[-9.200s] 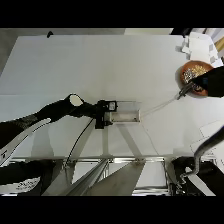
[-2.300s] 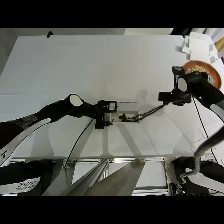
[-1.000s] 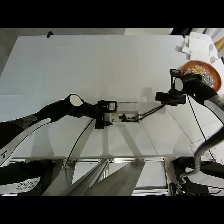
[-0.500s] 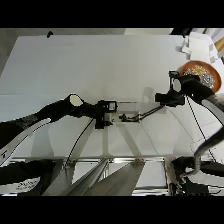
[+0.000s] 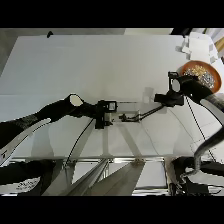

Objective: Fold the box and place the chain.

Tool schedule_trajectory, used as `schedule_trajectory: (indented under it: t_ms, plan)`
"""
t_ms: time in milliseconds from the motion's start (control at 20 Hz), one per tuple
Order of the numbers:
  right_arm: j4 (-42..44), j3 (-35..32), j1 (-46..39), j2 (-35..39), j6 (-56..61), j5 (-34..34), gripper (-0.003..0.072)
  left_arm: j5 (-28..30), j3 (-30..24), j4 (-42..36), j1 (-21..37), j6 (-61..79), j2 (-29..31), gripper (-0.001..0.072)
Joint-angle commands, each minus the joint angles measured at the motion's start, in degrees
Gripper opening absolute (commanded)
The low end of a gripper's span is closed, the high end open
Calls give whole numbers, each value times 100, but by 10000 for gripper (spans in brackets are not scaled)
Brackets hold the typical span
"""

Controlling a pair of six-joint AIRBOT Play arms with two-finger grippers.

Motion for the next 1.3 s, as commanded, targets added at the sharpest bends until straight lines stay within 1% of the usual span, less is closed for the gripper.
schedule_trajectory:
  t_ms: [0, 150, 350, 450, 650, 750, 900, 1250]
  plan:
    - [37, -2, -2, -7, -22, 68, 36, 0, -2, 2, 2, 2, 4, 13]
    - [63, -2, -2, 223, -273, 284, 15, 2, -2, 2, 2, 2, 2, 13]
    - [68, -2, 20, 951, -444, 487, 15, 0, -2, 2, 0, 2, 4, 13]
    - [68, -2, 157, 1386, -501, 651, 15, 2, -2, 2, 0, 2, 4, 13]
    - [68, -2, 852, 2175, -540, 988, 15, 2, -2, 2, 2, 2, 4, 13]
    - [63, -2, 1272, 2433, -490, 1108, 15, 2, -2, 2, 2, 2, 4, 13]
    - [70, -2, 1858, 2627, -411, 1235, 15, 2, -2, 2, 2, 2, 2, 13]
    - [59, -2, 3049, 2638, 151, 1294, 15, 2, -2, 2, 2, 2, 2, 13]
